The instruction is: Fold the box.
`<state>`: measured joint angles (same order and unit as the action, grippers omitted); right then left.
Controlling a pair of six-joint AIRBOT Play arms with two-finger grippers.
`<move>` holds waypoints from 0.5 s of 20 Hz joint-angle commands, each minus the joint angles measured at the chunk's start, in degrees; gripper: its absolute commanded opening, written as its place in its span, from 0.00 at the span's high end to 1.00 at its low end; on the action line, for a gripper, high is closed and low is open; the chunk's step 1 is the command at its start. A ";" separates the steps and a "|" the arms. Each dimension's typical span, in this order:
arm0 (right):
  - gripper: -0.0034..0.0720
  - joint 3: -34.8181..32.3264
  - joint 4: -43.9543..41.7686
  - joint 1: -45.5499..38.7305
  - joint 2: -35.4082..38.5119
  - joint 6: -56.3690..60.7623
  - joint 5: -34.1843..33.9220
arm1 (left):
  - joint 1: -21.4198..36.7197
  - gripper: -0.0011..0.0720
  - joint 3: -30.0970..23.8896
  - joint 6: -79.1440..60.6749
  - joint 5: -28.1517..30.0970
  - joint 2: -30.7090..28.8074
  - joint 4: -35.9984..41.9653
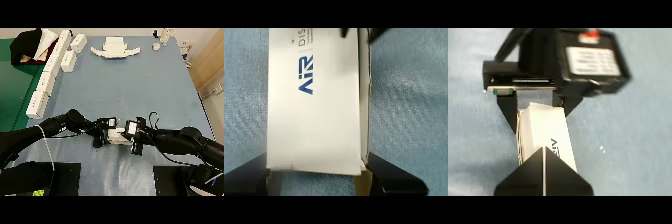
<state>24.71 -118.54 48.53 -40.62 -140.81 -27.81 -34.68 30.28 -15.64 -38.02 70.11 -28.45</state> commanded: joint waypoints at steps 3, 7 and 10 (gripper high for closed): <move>0.95 -8.52 -10.78 0.70 3.93 19.47 18.03 | 0.02 0.38 0.02 0.02 0.00 -0.02 0.00; 0.95 -14.25 -11.04 6.73 4.00 22.88 28.92 | 0.02 0.38 0.02 0.02 0.00 -0.02 0.00; 0.95 -16.00 -10.67 8.72 2.47 23.32 31.54 | 0.02 0.38 0.02 0.02 -0.02 -0.02 0.00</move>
<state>11.07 -128.53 55.11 -37.36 -119.77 -1.98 -34.68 30.28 -15.62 -38.04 70.11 -28.45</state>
